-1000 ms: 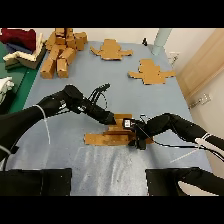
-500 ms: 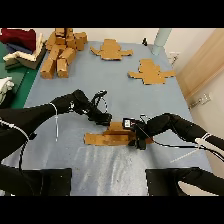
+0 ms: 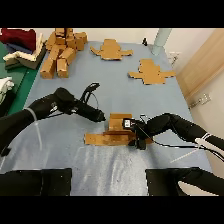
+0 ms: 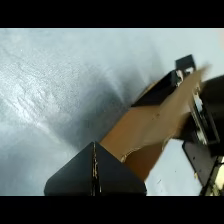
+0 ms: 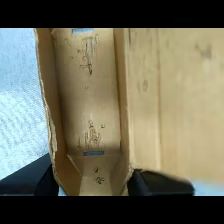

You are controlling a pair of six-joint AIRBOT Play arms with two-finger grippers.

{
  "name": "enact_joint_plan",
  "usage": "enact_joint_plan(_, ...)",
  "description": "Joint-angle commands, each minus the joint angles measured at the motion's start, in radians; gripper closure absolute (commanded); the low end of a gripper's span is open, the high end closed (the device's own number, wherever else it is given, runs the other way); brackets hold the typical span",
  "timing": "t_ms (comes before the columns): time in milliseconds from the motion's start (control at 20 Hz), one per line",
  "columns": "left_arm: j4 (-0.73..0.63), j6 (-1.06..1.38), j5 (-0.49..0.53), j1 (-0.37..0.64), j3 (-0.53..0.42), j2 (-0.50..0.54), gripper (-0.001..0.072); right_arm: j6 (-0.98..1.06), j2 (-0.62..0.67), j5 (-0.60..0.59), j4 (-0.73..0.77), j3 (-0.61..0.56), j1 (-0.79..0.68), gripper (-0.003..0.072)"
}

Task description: Fold the box.

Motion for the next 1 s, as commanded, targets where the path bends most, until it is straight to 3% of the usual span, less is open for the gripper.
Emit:
enact_joint_plan(0, -0.134, 0.360, 0.005, 0.027, -0.188, 0.199, 0.0699, 0.000, -0.001, 0.000, 0.000, 0.000, 0.001, 0.0231)
enact_joint_plan(150, -0.110, 0.549, 0.026, -0.033, -0.274, 0.324, 0.0696, 0.000, -0.001, 0.000, 0.000, 0.000, 0.001, 0.0231)
enact_joint_plan(300, -0.030, 0.679, 0.039, -0.102, -0.282, 0.349, 0.0692, 0.000, -0.001, 0.000, 0.000, 0.000, 0.001, 0.0231)
enact_joint_plan(350, -0.031, 0.697, 0.047, -0.109, -0.283, 0.339, 0.0532, 0.000, -0.001, 0.000, 0.000, 0.000, 0.001, 0.0231)
enact_joint_plan(400, -0.047, 0.716, 0.068, -0.100, -0.286, 0.321, 0.0016, 0.000, -0.001, 0.000, 0.000, 0.000, 0.001, 0.0231)
enact_joint_plan(550, -0.047, 0.759, 0.155, -0.087, -0.292, 0.252, 0.0024, 0.000, -0.001, 0.000, 0.000, 0.000, 0.001, 0.0231)
enact_joint_plan(950, -0.036, 0.926, 0.152, -0.109, -0.290, 0.148, 0.0025, 0.000, -0.001, 0.000, 0.000, 0.000, 0.001, 0.0231)
